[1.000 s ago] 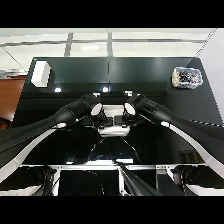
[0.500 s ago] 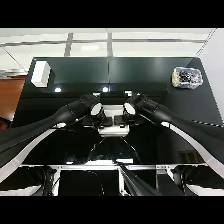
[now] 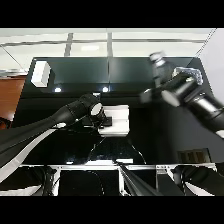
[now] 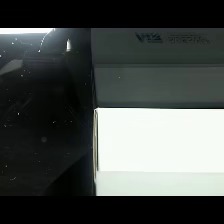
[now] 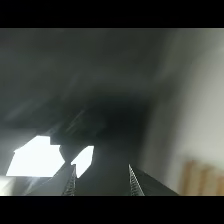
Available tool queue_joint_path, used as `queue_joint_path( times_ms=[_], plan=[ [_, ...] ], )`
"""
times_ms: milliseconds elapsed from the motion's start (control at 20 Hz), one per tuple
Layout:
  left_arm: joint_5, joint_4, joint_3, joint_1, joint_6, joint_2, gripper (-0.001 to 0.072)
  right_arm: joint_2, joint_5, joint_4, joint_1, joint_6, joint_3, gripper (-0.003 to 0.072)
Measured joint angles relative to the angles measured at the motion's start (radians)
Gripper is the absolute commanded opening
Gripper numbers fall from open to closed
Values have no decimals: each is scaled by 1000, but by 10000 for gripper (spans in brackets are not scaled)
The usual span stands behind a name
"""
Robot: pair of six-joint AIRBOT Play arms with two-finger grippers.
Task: Fold the box and place the chain.
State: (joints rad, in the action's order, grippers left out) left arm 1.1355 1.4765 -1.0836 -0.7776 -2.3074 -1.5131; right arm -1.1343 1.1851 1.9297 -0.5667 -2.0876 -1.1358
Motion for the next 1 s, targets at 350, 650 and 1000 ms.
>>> queue_joint_path(
  times_ms=[350,650,1000],
  plan=[
    [-1,0,0,1,0,0,29,-170,-378,28,502,1,-55,710],
    [-1,0,0,2,-1,0,29,-585,-279,-262,700,97,-476,585],
    [0,0,0,2,-1,0,29,-797,-170,-364,764,142,-654,536]
  ],
)
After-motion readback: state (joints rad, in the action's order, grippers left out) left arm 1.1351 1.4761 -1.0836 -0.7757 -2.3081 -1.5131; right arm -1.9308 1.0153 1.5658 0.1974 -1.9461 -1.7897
